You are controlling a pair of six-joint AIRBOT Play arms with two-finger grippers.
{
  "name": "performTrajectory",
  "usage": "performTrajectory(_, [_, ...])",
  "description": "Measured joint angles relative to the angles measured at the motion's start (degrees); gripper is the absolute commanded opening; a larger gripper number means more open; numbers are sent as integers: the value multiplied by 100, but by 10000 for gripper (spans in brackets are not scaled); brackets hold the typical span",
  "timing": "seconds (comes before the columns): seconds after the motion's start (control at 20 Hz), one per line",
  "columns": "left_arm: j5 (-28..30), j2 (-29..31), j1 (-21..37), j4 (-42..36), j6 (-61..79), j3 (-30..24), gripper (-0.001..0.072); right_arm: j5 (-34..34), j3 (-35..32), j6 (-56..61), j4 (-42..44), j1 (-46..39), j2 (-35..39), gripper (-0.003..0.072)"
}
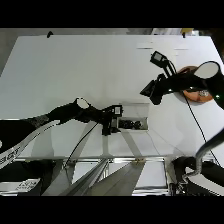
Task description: Fold the box and place the chain.
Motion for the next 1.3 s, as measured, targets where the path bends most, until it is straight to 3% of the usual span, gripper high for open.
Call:
performTrajectory(0.5, [2, 0, 0, 2, 0, 0, 208, 472, 55, 264, -695, 752, -61, 23])
performTrajectory(0.6, [0, 0, 0, 2, 2, 0, 208, 579, -31, 264, -817, 868, 72, 160])
performTrajectory(0.65, [0, 0, 0, 0, 2, 0, 208, 590, -101, 260, -896, 914, 155, 179])
performTrajectory(1.3, [0, 0, 2, 2, 0, 0, 208, 376, -1217, -297, -1213, 1377, 1263, 239])
